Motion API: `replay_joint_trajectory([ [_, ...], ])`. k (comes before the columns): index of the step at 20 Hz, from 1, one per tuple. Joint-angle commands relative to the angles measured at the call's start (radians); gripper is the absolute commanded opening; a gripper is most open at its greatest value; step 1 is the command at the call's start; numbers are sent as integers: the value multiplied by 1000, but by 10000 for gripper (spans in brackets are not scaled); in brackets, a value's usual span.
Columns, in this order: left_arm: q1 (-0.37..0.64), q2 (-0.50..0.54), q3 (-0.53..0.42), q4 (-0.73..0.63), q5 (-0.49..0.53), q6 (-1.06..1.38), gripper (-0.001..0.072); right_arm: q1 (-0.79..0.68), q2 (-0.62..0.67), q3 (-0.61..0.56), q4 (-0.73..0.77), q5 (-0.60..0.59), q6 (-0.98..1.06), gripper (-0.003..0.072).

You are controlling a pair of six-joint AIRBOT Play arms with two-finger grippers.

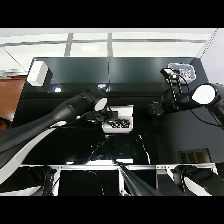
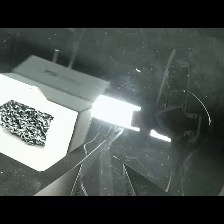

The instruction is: Fold the box and place the chain.

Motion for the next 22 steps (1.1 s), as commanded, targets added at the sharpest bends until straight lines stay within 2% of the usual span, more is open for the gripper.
replay_joint_trajectory([
  [1, 5, 160, -4, 181, -87, 116, 446, -1, 0, 1, -18, -7, -1, 305],
  [3, 42, 252, -51, 305, -175, 142, 446, -2, 0, 1, -72, -6, 3, 305],
  [5, 142, 340, -142, 306, -240, 149, 445, -22, 0, 1, -164, -18, 75, 305],
  [6, 201, 393, -211, 280, -239, 161, 445, -42, 0, 1, -197, -31, 102, 305],
  [9, 385, 531, -435, 56, -130, 282, 444, -120, 0, 1, -219, -60, 143, 305],
  [12, 539, 615, -607, -303, 84, 472, 444, -164, 0, 1, -219, -59, 154, 305],
  [14, 551, 621, -635, -493, 161, 669, 445, -166, 0, 1, -224, -79, 153, 305],
  [16, 528, 621, -635, -594, 193, 925, 445, -165, 0, 1, -236, -158, 150, 305],
  [21, 509, 590, -635, -581, 223, 1355, 450, -165, -1, 1, -218, -262, 154, 305],
  [22, 503, 573, -635, -592, 242, 1453, 584, -165, -1, 1, -218, -279, 154, 305],
])
